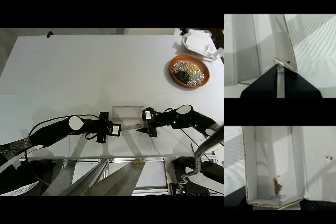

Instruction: Fold the box and place the chain.

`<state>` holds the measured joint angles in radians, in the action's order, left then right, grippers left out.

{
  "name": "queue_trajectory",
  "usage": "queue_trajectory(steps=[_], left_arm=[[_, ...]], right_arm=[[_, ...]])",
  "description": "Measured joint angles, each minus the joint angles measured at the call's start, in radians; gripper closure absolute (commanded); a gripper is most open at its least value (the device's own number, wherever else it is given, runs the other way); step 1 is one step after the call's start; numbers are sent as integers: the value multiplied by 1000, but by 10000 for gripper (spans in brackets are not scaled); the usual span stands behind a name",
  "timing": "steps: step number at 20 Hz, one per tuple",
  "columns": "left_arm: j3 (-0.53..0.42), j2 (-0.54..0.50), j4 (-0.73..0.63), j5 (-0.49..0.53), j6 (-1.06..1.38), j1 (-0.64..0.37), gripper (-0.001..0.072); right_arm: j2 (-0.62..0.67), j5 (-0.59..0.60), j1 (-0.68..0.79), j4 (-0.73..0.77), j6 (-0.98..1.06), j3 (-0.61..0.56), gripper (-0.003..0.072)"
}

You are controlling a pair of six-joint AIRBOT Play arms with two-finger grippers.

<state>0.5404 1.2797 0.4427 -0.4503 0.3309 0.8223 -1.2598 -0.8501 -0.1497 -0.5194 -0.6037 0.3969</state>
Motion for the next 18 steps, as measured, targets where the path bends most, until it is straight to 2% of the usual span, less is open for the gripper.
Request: queue_trajectory(steps=[6, 11, 14, 15, 18], left_arm=[[0, -42, 39, -36, -69, -40, 607], [0, -57, 200, -151, -200, -101, 596], [0, -60, 275, -177, -256, -117, 594], [0, -60, 291, -179, -266, -120, 547], [0, -60, 306, -135, -280, -124, 476]], right_arm=[[0, 0, 0, 0, 0, 0, 232], [0, 1, 0, 0, 0, 0, 232], [0, 1, 0, 0, 1, 0, 232], [0, 1, 0, 0, 1, 0, 232], [0, 0, 0, 0, 1, 0, 232]])
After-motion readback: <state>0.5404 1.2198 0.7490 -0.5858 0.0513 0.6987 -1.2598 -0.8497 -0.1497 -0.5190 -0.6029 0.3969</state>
